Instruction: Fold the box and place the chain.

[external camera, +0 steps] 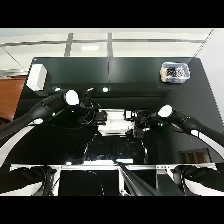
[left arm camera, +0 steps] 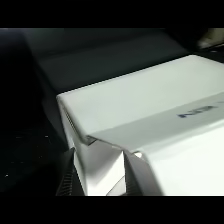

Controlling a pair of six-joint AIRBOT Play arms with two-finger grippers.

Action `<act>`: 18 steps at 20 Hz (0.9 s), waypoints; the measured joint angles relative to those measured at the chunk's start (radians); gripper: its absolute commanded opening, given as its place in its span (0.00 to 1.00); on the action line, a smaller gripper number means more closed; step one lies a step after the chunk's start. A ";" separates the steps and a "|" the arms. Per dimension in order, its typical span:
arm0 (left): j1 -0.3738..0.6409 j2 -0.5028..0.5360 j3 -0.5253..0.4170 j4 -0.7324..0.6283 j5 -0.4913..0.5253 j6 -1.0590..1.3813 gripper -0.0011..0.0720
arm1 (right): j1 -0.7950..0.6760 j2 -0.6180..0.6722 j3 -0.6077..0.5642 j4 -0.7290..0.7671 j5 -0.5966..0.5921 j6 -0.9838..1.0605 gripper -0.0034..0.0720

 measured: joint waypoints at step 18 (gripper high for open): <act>-0.169 -0.136 0.105 0.294 -0.040 -0.329 0.44 | 0.000 0.000 0.000 0.001 -0.003 0.003 0.35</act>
